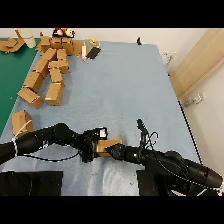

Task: Fold the box.

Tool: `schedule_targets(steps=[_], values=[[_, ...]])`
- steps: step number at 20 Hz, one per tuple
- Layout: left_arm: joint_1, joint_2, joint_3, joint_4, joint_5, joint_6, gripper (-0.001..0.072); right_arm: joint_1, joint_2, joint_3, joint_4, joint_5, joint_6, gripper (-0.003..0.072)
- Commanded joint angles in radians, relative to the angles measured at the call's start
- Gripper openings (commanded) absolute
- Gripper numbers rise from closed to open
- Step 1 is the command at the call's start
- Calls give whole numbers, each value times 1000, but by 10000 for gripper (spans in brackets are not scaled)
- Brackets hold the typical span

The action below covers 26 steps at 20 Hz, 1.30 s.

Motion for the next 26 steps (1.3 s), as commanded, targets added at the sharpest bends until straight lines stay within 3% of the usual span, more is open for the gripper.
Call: schedule_targets(steps=[1,26], values=[[0,0,0,0,0,0,451,-7,-11,-1,-8,15,1,3],[0,0,0,0,0,0,451,-6,-120,-1,-11,-18,1,3]])
